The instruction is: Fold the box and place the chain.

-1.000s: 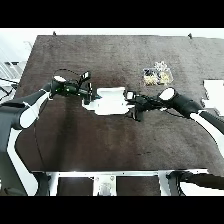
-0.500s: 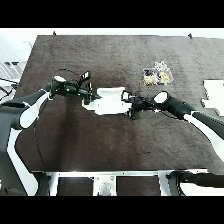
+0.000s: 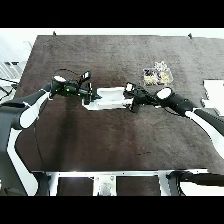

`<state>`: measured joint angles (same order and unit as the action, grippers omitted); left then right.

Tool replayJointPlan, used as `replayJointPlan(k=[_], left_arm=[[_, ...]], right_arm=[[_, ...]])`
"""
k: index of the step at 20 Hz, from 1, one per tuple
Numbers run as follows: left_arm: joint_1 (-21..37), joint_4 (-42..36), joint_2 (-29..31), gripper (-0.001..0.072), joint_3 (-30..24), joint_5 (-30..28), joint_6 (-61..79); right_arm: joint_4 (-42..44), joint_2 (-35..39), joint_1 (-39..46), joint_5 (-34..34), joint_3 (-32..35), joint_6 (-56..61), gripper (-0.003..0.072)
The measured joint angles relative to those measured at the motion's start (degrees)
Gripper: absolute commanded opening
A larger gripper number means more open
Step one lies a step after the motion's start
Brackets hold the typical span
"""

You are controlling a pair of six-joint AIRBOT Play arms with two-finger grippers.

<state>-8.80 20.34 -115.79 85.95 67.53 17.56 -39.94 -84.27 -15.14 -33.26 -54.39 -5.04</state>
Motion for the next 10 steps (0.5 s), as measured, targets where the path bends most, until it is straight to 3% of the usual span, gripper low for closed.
replayJointPlan(k=[10], left_arm=[[0.0, 0.0, 0.0, 0.0020, 0.0, 0.0, 0.0]], right_arm=[[2.4, -5.2, 3.3, -8.4, -5.8, -6.7, 0.0644]])
